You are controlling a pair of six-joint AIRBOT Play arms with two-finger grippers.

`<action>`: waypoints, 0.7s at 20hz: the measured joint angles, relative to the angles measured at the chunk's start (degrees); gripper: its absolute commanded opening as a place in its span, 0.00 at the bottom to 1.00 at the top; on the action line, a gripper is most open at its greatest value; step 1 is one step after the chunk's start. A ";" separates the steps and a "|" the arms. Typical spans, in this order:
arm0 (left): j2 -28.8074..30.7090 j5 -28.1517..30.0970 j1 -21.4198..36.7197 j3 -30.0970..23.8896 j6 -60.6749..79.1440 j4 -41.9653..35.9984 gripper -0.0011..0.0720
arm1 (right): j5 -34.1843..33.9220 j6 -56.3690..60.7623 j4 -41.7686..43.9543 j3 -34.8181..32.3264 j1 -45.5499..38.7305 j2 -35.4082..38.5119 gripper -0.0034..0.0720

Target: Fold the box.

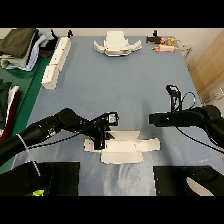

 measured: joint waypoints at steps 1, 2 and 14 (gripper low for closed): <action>0.00 -0.11 0.00 0.00 0.00 0.00 0.03 | -1.33 -0.46 0.85 0.00 0.00 0.13 0.05; 0.00 -0.11 0.00 0.00 0.00 0.00 0.03 | -2.93 -0.83 1.55 0.00 0.00 0.37 0.05; 0.00 -0.17 0.00 0.00 0.00 0.04 0.03 | -23.21 1.27 7.43 -2.21 26.51 15.80 0.05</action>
